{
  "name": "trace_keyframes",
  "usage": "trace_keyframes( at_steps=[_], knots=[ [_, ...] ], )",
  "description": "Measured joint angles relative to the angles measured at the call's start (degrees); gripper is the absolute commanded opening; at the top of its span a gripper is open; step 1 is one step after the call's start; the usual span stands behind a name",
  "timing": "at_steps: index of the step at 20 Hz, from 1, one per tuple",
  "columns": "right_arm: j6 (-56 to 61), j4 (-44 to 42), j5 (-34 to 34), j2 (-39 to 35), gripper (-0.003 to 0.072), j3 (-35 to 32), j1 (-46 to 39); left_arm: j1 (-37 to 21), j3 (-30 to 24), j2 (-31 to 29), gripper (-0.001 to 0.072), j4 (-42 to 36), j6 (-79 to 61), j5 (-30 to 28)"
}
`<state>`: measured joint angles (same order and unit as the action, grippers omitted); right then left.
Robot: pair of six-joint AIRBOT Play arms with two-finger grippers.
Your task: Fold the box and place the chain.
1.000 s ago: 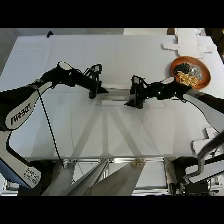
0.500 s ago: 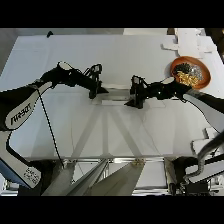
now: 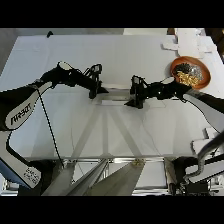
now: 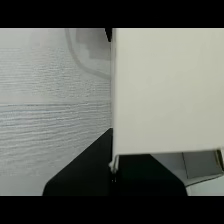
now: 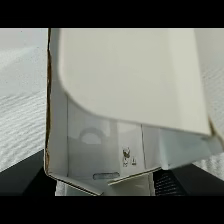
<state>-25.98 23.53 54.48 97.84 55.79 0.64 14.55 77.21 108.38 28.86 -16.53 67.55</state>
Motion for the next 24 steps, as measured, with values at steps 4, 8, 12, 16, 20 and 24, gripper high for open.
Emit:
trace_keyframes(
  at_steps=[4,8,12,16,20,24],
  knots=[
    [0.0,0.0,0.0,0.0,0.0566,0.0,0.0,0.0,0.0,0.0,0.0358,-0.8,0.0,0.1],
    [0.0,0.0,0.0,0.0,0.0566,0.0,0.0,0.0,0.0,0.0,0.0397,-1.0,0.0,0.2],
    [0.0,0.0,0.0,0.0,0.0566,0.0,0.0,-0.5,0.0,-0.2,0.0397,-0.9,0.3,0.3],
    [0.0,0.0,0.0,0.0,0.0566,0.0,0.0,-1.8,0.0,-1.8,0.0397,-0.1,2.5,0.7],
    [0.0,0.0,0.0,0.0,0.0566,0.0,0.0,-4.0,0.0,-4.7,0.0397,5.4,6.6,1.4],
    [0.0,0.0,0.0,0.0,0.0566,0.0,0.0,-6.5,0.0,-7.5,0.0396,11.9,12.5,4.0]
  ],
)
